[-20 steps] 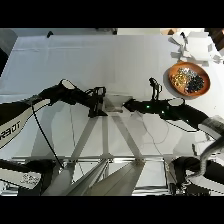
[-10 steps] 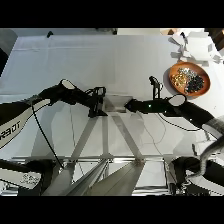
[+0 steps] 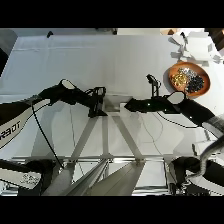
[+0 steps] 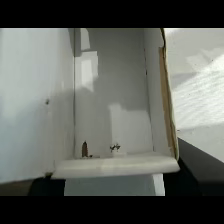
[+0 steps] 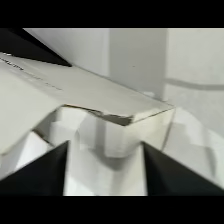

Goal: Fold the box and place the chain.

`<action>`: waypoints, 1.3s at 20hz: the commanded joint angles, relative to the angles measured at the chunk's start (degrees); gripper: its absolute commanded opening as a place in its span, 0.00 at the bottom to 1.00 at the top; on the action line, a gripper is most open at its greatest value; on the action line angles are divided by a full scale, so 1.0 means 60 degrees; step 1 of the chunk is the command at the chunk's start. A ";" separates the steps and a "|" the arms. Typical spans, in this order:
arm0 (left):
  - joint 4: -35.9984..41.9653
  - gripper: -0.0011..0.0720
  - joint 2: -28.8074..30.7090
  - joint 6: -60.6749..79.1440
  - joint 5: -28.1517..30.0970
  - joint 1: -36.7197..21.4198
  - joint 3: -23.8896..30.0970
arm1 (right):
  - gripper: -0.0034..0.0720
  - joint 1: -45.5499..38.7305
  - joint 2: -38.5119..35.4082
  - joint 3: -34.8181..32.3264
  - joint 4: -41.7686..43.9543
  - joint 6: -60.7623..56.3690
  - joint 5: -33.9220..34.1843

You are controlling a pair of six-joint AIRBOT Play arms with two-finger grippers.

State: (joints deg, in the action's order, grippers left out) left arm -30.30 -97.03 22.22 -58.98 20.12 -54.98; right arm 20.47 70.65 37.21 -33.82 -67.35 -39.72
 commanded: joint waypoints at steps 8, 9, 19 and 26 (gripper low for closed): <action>-0.0004 0.21 -0.0004 0.0004 0.0007 0.0000 0.0000 | 0.59 0.0696 -0.0007 0.0127 -0.1555 -0.0805 0.0692; -0.0004 0.21 -0.0004 0.0004 0.0007 0.0000 0.0000 | 0.59 0.0696 -0.0007 0.0178 -0.1963 -0.1049 0.0736; -0.0004 0.21 -0.0004 0.0004 0.0007 0.0000 0.0000 | 0.74 0.0882 -0.0007 0.0433 -0.3300 -0.2816 0.1494; -0.0004 0.21 -0.0004 0.0004 0.0007 0.0000 0.0000 | 0.77 0.1359 -0.0007 0.0433 -0.3763 -0.2816 0.1625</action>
